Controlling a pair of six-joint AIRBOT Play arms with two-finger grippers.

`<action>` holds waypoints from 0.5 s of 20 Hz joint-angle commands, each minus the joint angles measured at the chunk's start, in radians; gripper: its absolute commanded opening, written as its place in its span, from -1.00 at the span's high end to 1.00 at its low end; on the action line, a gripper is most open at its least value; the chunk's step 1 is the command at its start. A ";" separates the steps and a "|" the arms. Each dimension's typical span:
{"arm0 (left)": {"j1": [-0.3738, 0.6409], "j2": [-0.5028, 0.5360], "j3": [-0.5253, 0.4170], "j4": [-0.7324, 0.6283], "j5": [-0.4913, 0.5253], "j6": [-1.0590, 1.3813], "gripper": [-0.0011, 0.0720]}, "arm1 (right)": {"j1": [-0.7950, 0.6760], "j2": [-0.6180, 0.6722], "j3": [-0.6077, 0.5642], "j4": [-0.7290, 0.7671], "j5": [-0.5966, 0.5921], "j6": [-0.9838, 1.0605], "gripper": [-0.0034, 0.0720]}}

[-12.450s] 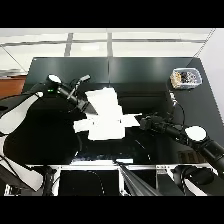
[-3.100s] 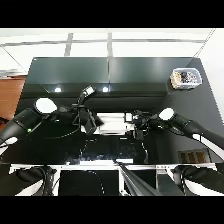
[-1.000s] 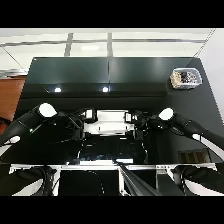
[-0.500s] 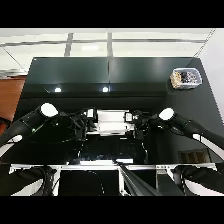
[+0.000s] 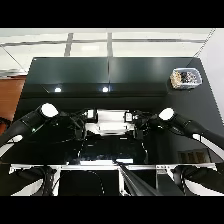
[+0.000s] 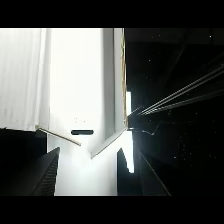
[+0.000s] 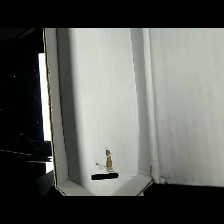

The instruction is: Fold the box and place the chain.

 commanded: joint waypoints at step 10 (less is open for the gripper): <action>-0.105 -0.043 0.011 0.055 0.170 -0.010 0.05 | 0.000 -0.001 0.001 0.000 0.001 0.000 0.57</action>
